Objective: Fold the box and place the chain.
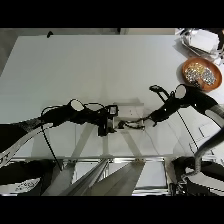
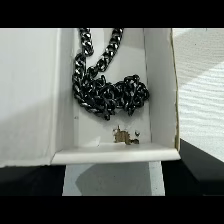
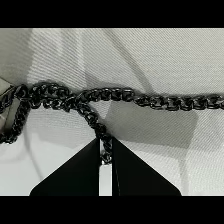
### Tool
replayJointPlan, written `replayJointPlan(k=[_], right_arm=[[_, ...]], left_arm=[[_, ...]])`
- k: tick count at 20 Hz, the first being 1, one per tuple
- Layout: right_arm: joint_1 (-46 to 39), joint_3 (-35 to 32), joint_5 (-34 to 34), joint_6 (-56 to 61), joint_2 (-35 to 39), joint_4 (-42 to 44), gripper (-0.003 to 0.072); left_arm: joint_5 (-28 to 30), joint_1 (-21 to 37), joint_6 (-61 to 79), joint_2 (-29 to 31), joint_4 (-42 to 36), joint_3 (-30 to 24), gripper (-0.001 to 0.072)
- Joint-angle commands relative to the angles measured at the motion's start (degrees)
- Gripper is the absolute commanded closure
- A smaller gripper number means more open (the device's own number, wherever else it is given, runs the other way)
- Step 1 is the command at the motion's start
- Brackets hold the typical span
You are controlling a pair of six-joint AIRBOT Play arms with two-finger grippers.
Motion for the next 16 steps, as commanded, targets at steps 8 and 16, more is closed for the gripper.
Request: replayJointPlan(k=[8, 16], right_arm=[[0.0, 0.2, 4.0, 0.2, 24.7, 4.8, 0.067], [2.0, 0.0, 3.5, -22.9, 17.0, 2.9, 0.0393]], left_arm=[[0.0, 0.0, 0.0, 0.0, 0.0, 0.1, 0.0437], [-0.4, 0.0, 0.0, 0.0, 0.0, 0.1, 0.0437]])
